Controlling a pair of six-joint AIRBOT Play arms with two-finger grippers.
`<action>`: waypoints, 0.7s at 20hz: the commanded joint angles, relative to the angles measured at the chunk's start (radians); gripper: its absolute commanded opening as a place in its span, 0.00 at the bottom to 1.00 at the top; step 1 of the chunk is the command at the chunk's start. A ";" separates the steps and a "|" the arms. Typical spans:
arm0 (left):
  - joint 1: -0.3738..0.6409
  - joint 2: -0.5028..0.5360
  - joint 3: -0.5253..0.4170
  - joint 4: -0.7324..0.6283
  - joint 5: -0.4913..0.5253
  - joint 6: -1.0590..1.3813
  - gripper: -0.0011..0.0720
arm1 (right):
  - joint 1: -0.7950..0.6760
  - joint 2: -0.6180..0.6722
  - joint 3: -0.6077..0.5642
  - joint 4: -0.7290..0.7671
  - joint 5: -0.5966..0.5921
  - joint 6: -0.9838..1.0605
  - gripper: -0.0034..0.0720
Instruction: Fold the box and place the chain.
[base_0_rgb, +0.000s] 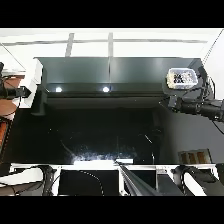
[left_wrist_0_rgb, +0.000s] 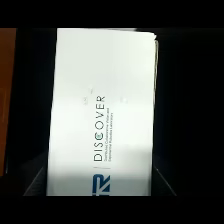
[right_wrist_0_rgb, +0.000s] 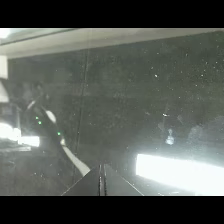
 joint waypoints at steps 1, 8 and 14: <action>-0.040 -0.097 0.095 0.004 0.048 0.008 0.63 | 0.000 0.000 0.000 0.000 -0.003 0.011 0.10; -0.072 -0.061 0.148 0.227 0.008 -0.255 1.00 | 0.000 0.000 0.000 0.000 0.014 0.014 0.10; -0.135 0.180 0.191 0.159 -0.170 -0.284 0.99 | -0.001 0.000 0.000 -0.001 -0.043 0.013 0.10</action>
